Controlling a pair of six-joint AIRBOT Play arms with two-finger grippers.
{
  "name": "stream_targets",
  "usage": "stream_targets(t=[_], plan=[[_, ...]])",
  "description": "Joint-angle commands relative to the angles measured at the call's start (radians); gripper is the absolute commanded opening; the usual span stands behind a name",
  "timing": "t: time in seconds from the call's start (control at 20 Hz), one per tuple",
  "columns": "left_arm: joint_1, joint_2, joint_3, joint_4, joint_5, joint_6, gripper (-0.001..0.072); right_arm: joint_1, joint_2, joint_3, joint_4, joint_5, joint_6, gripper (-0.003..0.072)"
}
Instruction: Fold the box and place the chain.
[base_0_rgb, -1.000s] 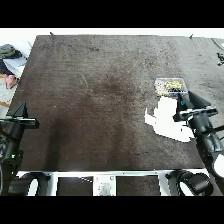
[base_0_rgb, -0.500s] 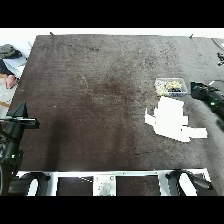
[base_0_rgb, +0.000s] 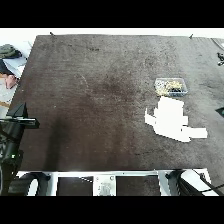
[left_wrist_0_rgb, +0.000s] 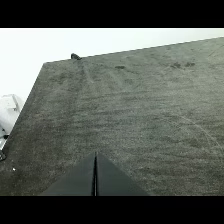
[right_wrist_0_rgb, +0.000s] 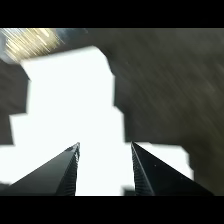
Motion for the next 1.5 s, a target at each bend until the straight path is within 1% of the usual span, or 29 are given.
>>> stream_targets(t=[0.0, 0.3, 0.45, 0.6, 0.7, 0.85, 0.9, 0.95, 1.1, 1.2, 1.35, 1.45], plan=[[0.001, 0.000, 0.000, 0.000, 0.000, 0.000, 0.0012, -0.053, -0.099, 0.063, -0.169, 0.089, -0.043, 0.0381], [0.001, 0.000, 0.000, 0.000, 0.000, 0.000, 0.0012, -0.051, -0.270, 0.063, -0.161, 0.098, -0.138, 0.0382], [0.001, 0.000, 0.000, 0.000, 0.000, 0.000, 0.0012, -0.048, -0.343, 0.063, -0.142, 0.123, -0.165, 0.0382], [0.001, 0.000, 0.000, 0.000, 0.000, 0.000, 0.0012, -0.012, -0.405, 0.063, -0.151, 0.124, -0.176, 0.0381], [0.001, 0.000, 0.000, 0.000, 0.000, 0.000, 0.0012, 0.021, -0.436, 0.063, -0.165, 0.105, -0.192, 0.0381], [0.001, 0.000, 0.000, 0.000, 0.000, 0.000, 0.0012, 0.039, -0.465, 0.064, -0.165, 0.079, -0.199, 0.0382], [0.001, 0.000, 0.000, 0.000, 0.000, 0.000, 0.0012, 0.040, -0.466, 0.072, -0.177, 0.097, -0.204, 0.0383], [0.001, 0.000, 0.000, 0.000, 0.000, 0.000, 0.0012, 0.039, -0.465, 0.097, -0.190, 0.109, -0.204, 0.0383], [0.001, 0.000, 0.000, 0.000, 0.000, 0.000, 0.0012, 0.011, -0.464, 0.204, -0.192, 0.203, -0.190, 0.0382], [0.001, 0.000, 0.000, 0.000, 0.000, 0.000, 0.0012, -0.017, -0.464, 0.259, -0.201, 0.230, -0.179, 0.0382], [0.001, 0.000, 0.000, 0.000, 0.000, 0.000, 0.0012, -0.047, -0.473, 0.265, -0.215, 0.236, -0.175, 0.0381], [0.001, 0.000, 0.000, 0.000, 0.000, 0.000, 0.0012, -0.048, -0.487, 0.240, -0.209, 0.235, -0.194, 0.0380]])
